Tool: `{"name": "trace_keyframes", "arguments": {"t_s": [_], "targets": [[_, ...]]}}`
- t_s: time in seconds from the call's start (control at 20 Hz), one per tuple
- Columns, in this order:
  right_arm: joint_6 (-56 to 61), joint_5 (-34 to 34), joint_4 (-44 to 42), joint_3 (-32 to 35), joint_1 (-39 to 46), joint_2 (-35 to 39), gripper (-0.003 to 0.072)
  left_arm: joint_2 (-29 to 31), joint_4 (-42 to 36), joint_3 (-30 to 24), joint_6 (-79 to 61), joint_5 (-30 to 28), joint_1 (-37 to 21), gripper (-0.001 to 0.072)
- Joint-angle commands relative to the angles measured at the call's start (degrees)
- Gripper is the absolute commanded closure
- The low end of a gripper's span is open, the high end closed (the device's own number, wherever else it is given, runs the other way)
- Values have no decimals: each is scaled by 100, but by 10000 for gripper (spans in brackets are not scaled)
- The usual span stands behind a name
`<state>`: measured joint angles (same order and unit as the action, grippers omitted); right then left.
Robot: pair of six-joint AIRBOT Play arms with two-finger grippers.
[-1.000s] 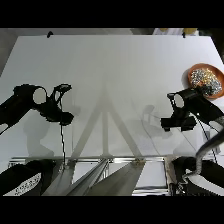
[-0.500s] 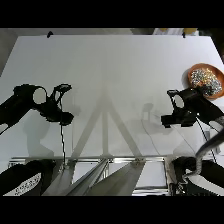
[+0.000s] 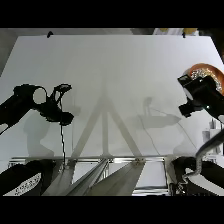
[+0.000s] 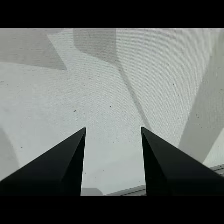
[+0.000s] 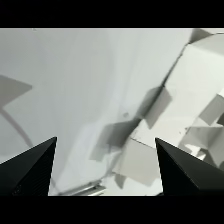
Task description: Fold the box and place the chain.
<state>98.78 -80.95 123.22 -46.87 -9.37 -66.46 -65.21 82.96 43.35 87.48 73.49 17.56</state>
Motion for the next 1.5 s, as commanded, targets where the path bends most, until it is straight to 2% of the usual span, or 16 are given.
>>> {"name": "trace_keyframes", "arguments": {"t_s": [0.0,0.3,0.45,0.65,0.95,1.0,1.05,1.2,1.45], "targets": [[-511,127,514,-96,955,61,6,0,2,-2,0,2,4,318],[-949,719,470,-98,3550,61,5,0,2,-2,0,2,4,318],[-931,1056,20,-96,4828,61,5,0,2,-2,0,0,4,318],[-1320,1596,-166,-96,5906,61,5,0,2,-2,0,0,4,318],[-1482,2168,413,-98,6258,-249,56,0,2,-2,0,0,4,318],[-1486,2365,444,-98,6258,-291,90,0,2,-2,0,2,4,318],[-1504,2544,507,-98,6258,-308,171,0,2,-2,0,0,4,318],[-1530,3097,914,-103,6258,-361,188,0,2,-2,0,0,4,318],[-1528,2702,964,-612,6258,-1283,191,0,2,-2,0,2,4,318]]}}
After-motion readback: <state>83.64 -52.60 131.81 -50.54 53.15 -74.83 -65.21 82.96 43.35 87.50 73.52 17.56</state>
